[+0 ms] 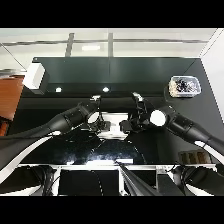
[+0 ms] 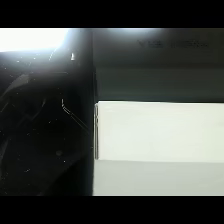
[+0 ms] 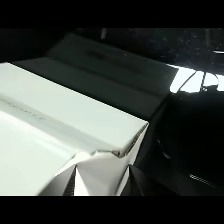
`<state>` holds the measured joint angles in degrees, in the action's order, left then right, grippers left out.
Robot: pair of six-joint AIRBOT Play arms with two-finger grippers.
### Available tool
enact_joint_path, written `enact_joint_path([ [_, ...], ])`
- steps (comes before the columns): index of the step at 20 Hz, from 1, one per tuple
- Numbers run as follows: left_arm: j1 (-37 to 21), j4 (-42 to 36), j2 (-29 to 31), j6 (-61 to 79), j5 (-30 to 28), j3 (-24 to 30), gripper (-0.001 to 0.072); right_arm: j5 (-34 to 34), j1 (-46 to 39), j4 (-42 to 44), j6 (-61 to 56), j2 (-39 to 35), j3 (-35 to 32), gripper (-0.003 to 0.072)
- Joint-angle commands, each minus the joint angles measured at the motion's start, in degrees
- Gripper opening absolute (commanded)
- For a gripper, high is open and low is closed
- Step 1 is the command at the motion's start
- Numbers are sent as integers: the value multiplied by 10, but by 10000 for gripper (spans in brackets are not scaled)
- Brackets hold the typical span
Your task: Fold the box and place the chain.
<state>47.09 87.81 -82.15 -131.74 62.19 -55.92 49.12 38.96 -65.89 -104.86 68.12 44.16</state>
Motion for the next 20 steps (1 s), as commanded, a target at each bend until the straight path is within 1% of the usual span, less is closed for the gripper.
enact_joint_path([
  [1,0,0,0,0,0,0,30,17,24,-61,-49,32,25,354],
  [3,0,0,0,0,0,0,30,31,32,-83,-66,50,41,285],
  [5,0,0,0,0,0,0,30,42,37,-95,-85,62,52,245],
  [9,0,0,-1,0,0,0,30,85,47,-125,-133,86,75,239],
  [13,0,0,0,0,0,0,30,89,47,-132,-172,91,92,238],
  [18,0,0,-1,0,0,0,30,92,48,-136,-239,101,95,238],
  [20,0,2,-1,0,0,0,30,107,48,-135,-252,110,101,238],
])
